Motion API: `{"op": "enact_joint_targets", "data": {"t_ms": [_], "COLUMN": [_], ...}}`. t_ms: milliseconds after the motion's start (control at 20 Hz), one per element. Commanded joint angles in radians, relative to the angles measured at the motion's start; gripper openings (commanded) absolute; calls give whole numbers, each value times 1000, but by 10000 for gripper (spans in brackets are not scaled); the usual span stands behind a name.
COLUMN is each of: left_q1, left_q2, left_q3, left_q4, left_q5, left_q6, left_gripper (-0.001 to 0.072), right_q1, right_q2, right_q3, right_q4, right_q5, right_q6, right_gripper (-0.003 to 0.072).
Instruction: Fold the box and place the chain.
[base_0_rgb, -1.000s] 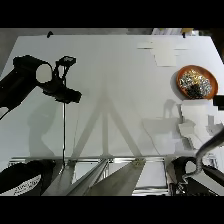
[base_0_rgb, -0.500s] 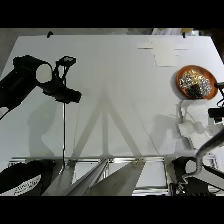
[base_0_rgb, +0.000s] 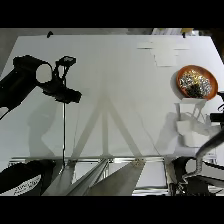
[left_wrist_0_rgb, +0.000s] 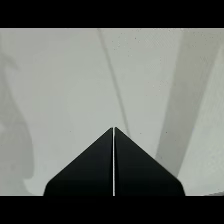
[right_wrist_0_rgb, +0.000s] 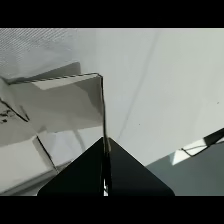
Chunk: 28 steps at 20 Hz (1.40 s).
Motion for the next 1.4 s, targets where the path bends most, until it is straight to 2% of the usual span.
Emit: {"op": "enact_joint_targets", "data": {"t_ms": [0,100,200,350,500,650,850,1050,1100,1150,1200,1300,1350], "left_q1": [1,1,1,1,1,1,3,4,4,8,16,33,35], "left_q2": [1,1,1,1,1,1,0,0,-2,-8,-19,-61,-91], "left_q3": [0,0,0,0,0,0,-1,-1,-1,-1,-1,-1,-1], "left_q4": [0,0,0,0,0,0,38,126,89,17,-139,-544,-720], "left_q5": [0,0,0,0,0,0,68,125,153,185,221,238,232], "left_q6": [0,0,0,0,0,0,31,100,179,267,407,706,822], "left_gripper": [9,9,9,9,9,9,8,12,107,253,301,437,468], "right_q1": [22,74,131,214,321,415,533,627,647,669,690,731,753], "right_q2": [-16,20,94,255,423,534,584,584,584,584,584,584,584], "right_q3": [0,0,0,-13,-64,-163,-321,-350,-350,-350,-350,-350,-350], "right_q4": [29,59,149,412,565,684,756,759,759,760,767,781,782], "right_q5": [60,90,82,26,-33,-71,-176,-233,-245,-257,-262,-278,-285], "right_q6": [-10,-28,-52,-110,-121,-106,-71,-22,-21,-18,-18,-18,-18], "right_gripper": [14,14,14,14,14,14,14,14,15,15,15,15,15]}}
